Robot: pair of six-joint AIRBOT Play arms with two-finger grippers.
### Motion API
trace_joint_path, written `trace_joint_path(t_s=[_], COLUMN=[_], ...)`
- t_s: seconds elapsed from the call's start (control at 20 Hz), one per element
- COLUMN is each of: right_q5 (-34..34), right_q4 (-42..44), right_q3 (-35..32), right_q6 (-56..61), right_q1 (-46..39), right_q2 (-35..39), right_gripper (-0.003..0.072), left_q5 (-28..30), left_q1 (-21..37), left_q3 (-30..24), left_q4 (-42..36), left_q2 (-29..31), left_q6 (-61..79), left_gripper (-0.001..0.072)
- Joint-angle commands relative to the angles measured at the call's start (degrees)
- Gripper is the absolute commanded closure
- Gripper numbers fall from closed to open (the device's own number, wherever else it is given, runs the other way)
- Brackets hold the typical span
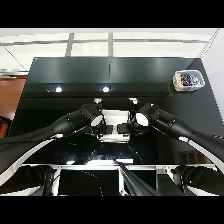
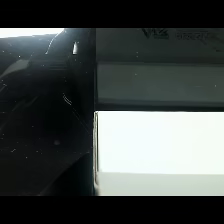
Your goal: Fold the box and place the chain.
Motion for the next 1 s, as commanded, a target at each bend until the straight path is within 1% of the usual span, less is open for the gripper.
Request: trace_joint_path(t_s=[0.0, 0.05, 0.1, 0.25, 0.65, 0.7, 0.75, 0.8, 0.85, 0.9, 0.95], right_q5=[1.53, 1.38, 1.18, 1.55, 2.54, 2.54, 2.54, 2.4, 1.99, 1.44, 1.09], right_q4=[-1.79, -2.49, -3.65, -4.15, -2.73, -2.95, -3.04, -3.04, -3.04, -3.04, -3.02], right_q3=[1.18, 1.18, 1.18, 1.18, 2.75, 2.73, 2.73, 2.75, 2.75, 2.75, 2.75], right_q6=[4.0, 4.13, 5.27, 7.08, 7.26, 7.28, 7.28, 7.52, 8.07, 8.07, 8.11], right_q1=[0.61, 0.61, 0.81, 0.9, 1.22, 1.44, 1.68, 1.99, 2.19, 2.32, 2.45], right_q2=[-1.33, -1.38, -1.49, -2.38, -5.29, -5.42, -5.51, -5.53, -5.53, -5.53, -5.53], right_gripper=[0.0332, 0.0392, 0.0421, 0.0421, 0.0422, 0.0426, 0.0459, 0.046, 0.0506, 0.0669, 0.0673], left_q5=[-0.02, -0.02, -0.04, -0.02, -0.04, -0.04, -0.04, -0.02, -0.04, -0.04, -0.04], left_q1=[0.04, 0.04, 0.04, 0.04, 0.04, 0.04, 0.04, 0.04, 0.04, 0.04, 0.04], left_q3=[0.04, 0.04, 0.04, 0.04, 0.04, 0.04, 0.04, 0.04, 0.04, 0.04, 0.04], left_q4=[0.02, 0.02, 0.02, 0.02, 0.02, 0.02, 0.02, 0.02, 0.0, 0.0, 0.0], left_q2=[0.02, 0.02, 0.02, 0.02, 0.02, 0.02, 0.02, 0.02, 0.02, 0.02, 0.02], left_q6=[0.09, 0.09, 0.09, 0.09, 0.09, 0.09, 0.09, 0.09, 0.09, 0.09, 0.09], left_gripper=[0.0683, 0.0683, 0.0683, 0.0683, 0.0683, 0.0682, 0.0683, 0.0683, 0.0683, 0.0683, 0.0683])
